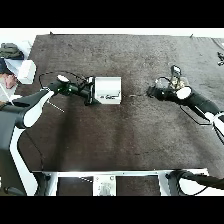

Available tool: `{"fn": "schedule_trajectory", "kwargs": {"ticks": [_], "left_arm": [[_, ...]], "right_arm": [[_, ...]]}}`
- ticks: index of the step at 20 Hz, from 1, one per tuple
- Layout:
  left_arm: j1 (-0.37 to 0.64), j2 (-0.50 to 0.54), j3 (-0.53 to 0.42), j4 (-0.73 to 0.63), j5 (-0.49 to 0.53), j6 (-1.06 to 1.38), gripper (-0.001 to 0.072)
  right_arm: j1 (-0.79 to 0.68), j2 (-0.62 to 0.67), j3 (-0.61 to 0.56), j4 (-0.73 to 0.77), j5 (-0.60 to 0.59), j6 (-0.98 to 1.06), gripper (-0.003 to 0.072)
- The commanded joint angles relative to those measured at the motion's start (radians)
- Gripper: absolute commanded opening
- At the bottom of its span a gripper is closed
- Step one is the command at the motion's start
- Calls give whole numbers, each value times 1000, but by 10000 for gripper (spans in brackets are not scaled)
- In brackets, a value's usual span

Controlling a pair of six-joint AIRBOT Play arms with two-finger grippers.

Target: Fold the box and place the chain.

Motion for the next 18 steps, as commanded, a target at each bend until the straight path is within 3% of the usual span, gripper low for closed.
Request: {"fn": "schedule_trajectory", "kwargs": {"ticks": [1, 8, 9, 10, 12, 13, 14, 18], "left_arm": [[0, 0, 0, 0, 0, 0, 411], [0, 0, 0, 0, 0, 0, 411], [0, 0, 0, 0, 0, 0, 411], [0, 0, 0, 0, 1, 0, 411], [0, 0, 0, 0, 1, 0, 411], [0, 0, 0, 0, 1, 0, 412], [0, 0, 0, 0, 1, 0, 411], [0, 0, 0, 0, 1, 0, 411]], "right_arm": [[-103, -53, -25, 10, -71, 19, 421], [-109, -250, 139, 79, -83, 19, 411], [-101, -275, 160, 90, -82, 19, 316], [-92, -296, 177, 102, -83, 19, 268], [-63, -310, 192, 119, -85, 6, 268], [-48, -309, 197, 119, -84, 5, 197], [-34, -299, 199, 134, -79, 6, -3], [87, -138, 199, 152, -74, -27, -12]]}}
